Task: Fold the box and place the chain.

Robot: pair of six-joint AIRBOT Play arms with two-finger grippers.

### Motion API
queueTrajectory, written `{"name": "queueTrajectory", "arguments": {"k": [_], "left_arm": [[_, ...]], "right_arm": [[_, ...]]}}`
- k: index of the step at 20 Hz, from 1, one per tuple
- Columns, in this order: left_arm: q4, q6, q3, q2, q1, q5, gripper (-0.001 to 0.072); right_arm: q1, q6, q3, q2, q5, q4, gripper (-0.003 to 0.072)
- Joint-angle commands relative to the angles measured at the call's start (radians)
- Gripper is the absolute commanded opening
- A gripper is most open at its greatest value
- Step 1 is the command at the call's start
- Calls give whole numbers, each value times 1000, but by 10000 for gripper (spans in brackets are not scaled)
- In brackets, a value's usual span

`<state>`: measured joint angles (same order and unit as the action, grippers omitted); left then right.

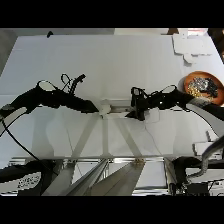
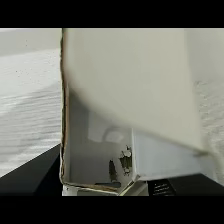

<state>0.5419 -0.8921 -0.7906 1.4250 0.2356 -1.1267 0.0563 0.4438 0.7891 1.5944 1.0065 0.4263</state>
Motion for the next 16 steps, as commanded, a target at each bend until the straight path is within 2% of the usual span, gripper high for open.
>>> {"name": "queueTrajectory", "arguments": {"k": [1, 5, 8, 10, 12, 14, 16], "left_arm": [[-84, 24, -1, -5, 15, 29, 8], [-147, 58, -1, -4, 28, 29, 8], [-147, 59, -1, -14, 18, -19, 8], [-137, 64, -1, -47, -15, -56, 7], [-120, 63, -1, -102, -69, -45, 7], [-71, 37, -1, -148, -127, -2, 6], [89, -82, -1, -162, -158, 67, 6]], "right_arm": [[0, 2, 0, -1, 0, 3, 399], [0, 2, 0, -1, 0, 3, 399], [0, 2, 0, -1, 0, 3, 399], [0, 2, 0, -1, 0, 3, 399], [0, 2, 0, -1, 0, 3, 399], [0, 2, 0, -1, 0, 3, 399], [0, 2, 0, -1, 0, 3, 399]]}}
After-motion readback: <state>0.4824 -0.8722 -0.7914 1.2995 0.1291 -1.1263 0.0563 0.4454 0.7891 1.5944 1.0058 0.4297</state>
